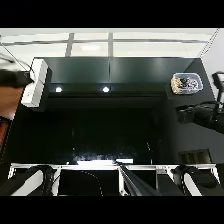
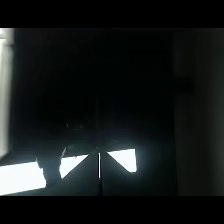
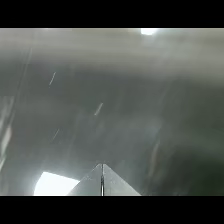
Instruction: Fold the box and place the chain.
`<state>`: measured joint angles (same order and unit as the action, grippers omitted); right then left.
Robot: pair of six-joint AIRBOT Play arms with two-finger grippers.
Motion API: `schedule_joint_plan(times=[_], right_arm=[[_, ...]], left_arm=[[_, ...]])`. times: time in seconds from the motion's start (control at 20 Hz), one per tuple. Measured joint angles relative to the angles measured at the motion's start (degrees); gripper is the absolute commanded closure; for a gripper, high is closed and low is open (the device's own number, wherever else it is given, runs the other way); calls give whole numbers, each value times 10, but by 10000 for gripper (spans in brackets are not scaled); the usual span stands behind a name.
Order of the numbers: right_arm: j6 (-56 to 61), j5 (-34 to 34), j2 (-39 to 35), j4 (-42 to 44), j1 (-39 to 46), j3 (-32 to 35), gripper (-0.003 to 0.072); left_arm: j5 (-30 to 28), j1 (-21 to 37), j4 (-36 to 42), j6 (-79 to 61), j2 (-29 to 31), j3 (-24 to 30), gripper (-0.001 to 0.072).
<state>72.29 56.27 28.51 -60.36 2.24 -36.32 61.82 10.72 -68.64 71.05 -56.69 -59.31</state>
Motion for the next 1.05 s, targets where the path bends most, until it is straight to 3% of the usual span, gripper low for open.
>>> schedule_joint_plan(times=[0.15,0.3,0.55,1.05], right_arm=[[-2,-79,-21,-23,-4,44,679],[-9,-115,-30,-49,-6,69,675],[-14,-135,-33,-67,-7,81,676],[-16,-139,-34,-72,-7,84,676]], left_arm=[[-81,-50,24,-19,151,202,686],[-126,-66,22,-26,262,315,685],[-152,-64,20,-30,339,364,683],[-157,-64,22,-31,358,375,683]])
